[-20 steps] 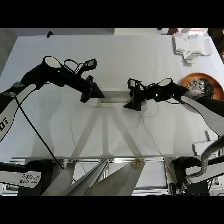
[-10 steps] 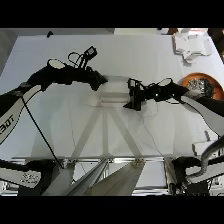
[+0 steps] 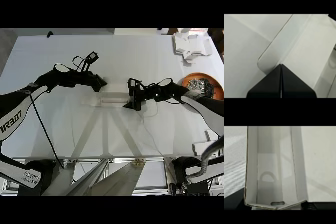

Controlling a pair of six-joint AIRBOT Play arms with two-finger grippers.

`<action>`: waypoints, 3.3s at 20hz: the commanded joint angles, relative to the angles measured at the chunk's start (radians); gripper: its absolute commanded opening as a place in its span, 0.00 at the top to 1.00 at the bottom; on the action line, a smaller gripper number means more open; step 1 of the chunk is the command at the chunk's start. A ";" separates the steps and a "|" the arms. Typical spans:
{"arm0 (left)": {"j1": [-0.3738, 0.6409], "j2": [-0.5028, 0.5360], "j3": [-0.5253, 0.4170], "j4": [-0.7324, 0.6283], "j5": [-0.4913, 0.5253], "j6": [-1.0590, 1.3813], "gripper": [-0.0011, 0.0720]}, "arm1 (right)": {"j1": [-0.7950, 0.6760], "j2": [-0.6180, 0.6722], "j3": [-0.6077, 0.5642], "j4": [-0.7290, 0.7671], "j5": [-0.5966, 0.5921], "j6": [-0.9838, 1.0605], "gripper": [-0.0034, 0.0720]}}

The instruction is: Fold the box and place the chain.

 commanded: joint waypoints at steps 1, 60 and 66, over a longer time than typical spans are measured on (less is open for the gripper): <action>0.008 0.042 0.001 -0.001 -0.028 0.000 0.98 | 0.001 0.000 0.000 -0.001 0.000 0.000 0.27; -0.016 0.107 -0.201 0.215 -0.071 0.581 0.80 | 0.001 0.000 0.000 -0.001 0.000 0.000 0.27; -0.014 0.114 -0.201 0.236 -0.060 0.580 0.80 | 0.001 0.000 0.000 -0.001 0.000 0.000 0.27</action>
